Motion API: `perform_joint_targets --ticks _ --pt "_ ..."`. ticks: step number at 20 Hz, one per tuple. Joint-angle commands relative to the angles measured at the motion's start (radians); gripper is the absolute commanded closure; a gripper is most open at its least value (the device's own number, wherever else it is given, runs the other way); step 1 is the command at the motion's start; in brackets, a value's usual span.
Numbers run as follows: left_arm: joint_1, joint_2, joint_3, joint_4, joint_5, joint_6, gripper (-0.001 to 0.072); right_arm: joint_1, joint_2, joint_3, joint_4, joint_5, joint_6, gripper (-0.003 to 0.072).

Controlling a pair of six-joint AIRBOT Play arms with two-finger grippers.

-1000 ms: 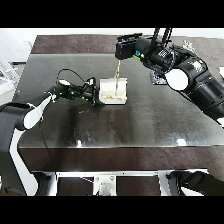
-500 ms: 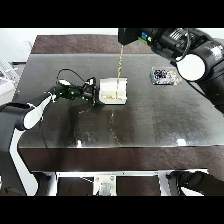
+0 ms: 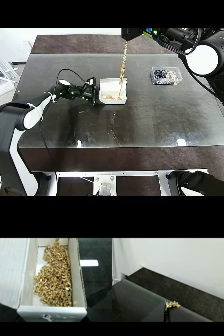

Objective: Fold the box and place the chain.

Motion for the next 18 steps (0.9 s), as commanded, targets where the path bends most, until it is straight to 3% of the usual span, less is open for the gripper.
perform_joint_targets --ticks 1,9,14,18 --pt "0.001 0.0 0.0 0.0 0.0 0.0 0.0179 0.001 -0.001 -0.025 0.034 0.058 -0.001 0.0671" --pt "0.001 0.0 0.0 0.0 0.001 0.0 0.0179 0.001 -0.009 -0.189 0.041 0.051 0.064 0.0671" --pt "0.001 0.0 0.0 0.0 0.0 0.0 0.0179 -0.001 -0.103 -0.284 0.041 -0.066 0.065 0.0671" --pt "0.001 0.0 0.0 0.0 0.0 0.0 0.0179 -0.001 -0.196 -0.323 0.041 -0.063 0.093 0.0671"
